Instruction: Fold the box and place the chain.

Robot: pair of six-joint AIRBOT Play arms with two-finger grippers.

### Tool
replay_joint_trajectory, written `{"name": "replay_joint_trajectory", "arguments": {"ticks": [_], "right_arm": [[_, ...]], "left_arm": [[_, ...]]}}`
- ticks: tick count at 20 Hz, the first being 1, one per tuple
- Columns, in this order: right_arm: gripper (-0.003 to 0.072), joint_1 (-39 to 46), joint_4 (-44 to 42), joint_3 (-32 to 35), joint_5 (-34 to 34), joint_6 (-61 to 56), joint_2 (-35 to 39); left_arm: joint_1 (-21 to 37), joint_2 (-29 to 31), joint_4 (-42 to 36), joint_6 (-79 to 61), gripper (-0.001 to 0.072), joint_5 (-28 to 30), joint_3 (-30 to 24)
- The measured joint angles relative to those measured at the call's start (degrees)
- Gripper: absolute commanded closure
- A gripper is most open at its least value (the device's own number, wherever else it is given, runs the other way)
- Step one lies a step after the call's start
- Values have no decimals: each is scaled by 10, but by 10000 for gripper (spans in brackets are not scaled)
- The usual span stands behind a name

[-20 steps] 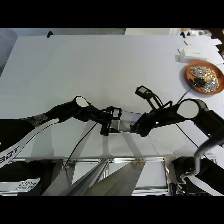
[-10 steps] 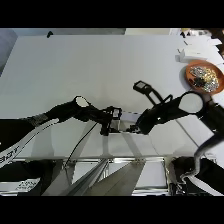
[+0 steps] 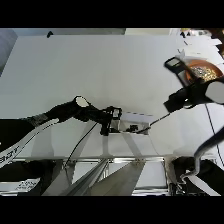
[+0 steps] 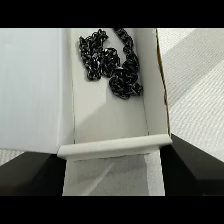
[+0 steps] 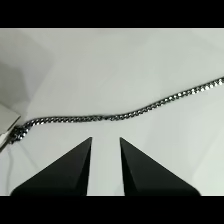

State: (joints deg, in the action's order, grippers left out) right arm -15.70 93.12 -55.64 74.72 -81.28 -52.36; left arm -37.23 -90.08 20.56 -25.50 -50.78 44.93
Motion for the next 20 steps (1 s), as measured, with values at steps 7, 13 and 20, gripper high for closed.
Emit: {"name": "replay_joint_trajectory", "arguments": {"ticks": [7, 13, 20], "right_arm": [[454, 100, -56, 23, -7, -10, -104], [383, 112, -63, 54, -29, -14, -200], [386, 114, -42, 60, -47, -39, -250]], "left_arm": [[0, 0, 0, 0, 502, 0, 0], [0, 0, 0, 0, 502, 0, 0], [0, 0, 0, 0, 502, 0, 0]]}}
